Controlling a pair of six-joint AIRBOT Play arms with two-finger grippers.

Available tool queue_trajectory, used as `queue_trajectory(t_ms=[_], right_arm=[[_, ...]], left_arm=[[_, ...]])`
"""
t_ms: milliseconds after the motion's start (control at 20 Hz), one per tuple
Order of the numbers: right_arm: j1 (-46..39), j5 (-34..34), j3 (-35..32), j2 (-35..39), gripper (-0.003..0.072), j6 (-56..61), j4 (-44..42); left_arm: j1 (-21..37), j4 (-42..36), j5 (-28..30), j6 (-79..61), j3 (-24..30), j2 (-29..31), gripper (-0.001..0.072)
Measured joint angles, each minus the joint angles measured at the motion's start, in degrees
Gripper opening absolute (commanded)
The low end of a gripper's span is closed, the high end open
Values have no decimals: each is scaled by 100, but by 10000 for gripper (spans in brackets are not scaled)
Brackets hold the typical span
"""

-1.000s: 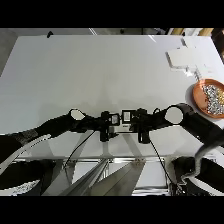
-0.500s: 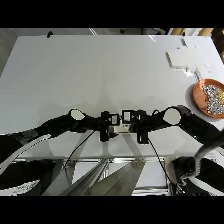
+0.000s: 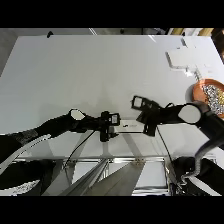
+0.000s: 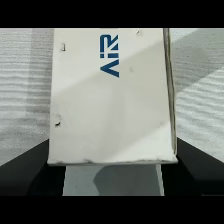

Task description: Fold the box and place the chain.

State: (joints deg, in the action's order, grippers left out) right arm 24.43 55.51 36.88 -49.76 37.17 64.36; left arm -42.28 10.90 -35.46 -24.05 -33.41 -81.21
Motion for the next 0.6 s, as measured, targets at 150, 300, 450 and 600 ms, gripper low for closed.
queue_trajectory(t_ms=[150, 300, 450, 600], right_arm=[[-826, 385, 48, 214, 22, 780, 743], [-1696, 789, 50, 275, 23, 1261, 1362], [-2299, 1231, 50, 295, 23, 1541, 1617], [-2562, 1467, 50, 302, 23, 1655, 1725]], left_arm=[[2, 4, 4, -4, 0, 0, 345], [2, 4, 4, -15, -2, 0, 345], [2, 4, 4, -15, -2, 0, 345], [0, 4, 4, -13, -2, 0, 342]])
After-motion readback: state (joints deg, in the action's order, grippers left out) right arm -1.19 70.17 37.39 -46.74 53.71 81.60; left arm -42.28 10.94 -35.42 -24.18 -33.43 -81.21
